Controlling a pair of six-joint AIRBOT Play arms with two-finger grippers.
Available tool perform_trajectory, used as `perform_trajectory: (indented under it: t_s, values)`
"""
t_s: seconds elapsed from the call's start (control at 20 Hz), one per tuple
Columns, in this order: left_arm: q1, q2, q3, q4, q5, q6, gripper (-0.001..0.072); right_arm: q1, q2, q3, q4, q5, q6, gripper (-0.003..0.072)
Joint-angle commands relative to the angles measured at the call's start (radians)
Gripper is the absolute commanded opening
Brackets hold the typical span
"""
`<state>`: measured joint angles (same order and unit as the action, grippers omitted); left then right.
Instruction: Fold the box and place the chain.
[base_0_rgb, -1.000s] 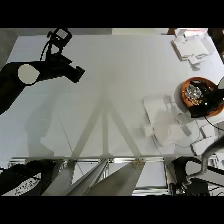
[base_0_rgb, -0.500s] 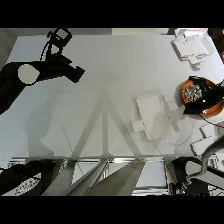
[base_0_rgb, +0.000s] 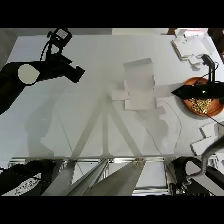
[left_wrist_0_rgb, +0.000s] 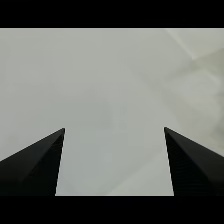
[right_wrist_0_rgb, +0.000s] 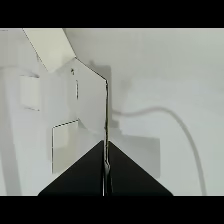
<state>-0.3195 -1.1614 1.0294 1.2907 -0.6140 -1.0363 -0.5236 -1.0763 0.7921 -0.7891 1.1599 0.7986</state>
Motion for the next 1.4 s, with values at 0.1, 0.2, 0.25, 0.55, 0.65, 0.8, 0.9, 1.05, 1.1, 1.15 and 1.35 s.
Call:
perform_trajectory:
  t_s: [0.1, 0.2, 0.25, 0.55, 0.65, 0.8, 0.9, 1.05, 1.1, 1.15, 1.35]
  values:
    - [0.000, -0.001, 0.001, 0.000, 0.000, 0.000, 0.0699, 0.029, 0.039, -0.309, 0.341, -0.226, -0.220, 0.0005]
    - [0.000, -0.001, 0.001, 0.000, 0.000, 0.000, 0.0699, 0.098, 0.039, -0.427, 0.380, -0.333, -0.286, 0.0005]
    - [0.000, -0.001, 0.001, 0.000, 0.000, 0.000, 0.0699, 0.139, 0.039, -0.465, 0.385, -0.382, -0.308, 0.0005]
    - [0.000, -0.001, 0.001, 0.000, 0.000, 0.000, 0.0699, 0.333, 0.039, -0.507, 0.487, -0.590, -0.323, 0.0006]
    - [0.000, -0.001, 0.001, 0.000, 0.000, 0.000, 0.0699, 0.348, 0.039, -0.507, 0.572, -0.603, -0.375, 0.0006]
    - [0.000, -0.001, 0.001, 0.000, 0.000, 0.000, 0.0699, 0.348, 0.039, -0.507, 0.603, -0.599, -0.389, 0.0008]
    - [0.000, -0.001, 0.001, 0.000, 0.000, 0.000, 0.0699, 0.348, 0.039, -0.507, 0.603, -0.596, -0.389, 0.0009]
    - [0.000, -0.001, 0.001, 0.000, 0.000, 0.000, 0.0699, 0.348, 0.039, -0.507, 0.602, -0.596, -0.389, 0.0010]
    - [0.000, -0.001, 0.001, 0.000, 0.000, 0.000, 0.0699, 0.348, 0.039, -0.507, 0.602, -0.596, -0.389, 0.0010]
    - [0.000, -0.001, 0.001, 0.000, 0.000, 0.000, 0.0699, 0.348, 0.039, -0.507, 0.602, -0.596, -0.389, 0.0010]
    - [0.000, -0.001, 0.001, -0.004, 0.000, -0.019, 0.0700, 0.348, 0.039, -0.507, 0.602, -0.596, -0.389, 0.0010]
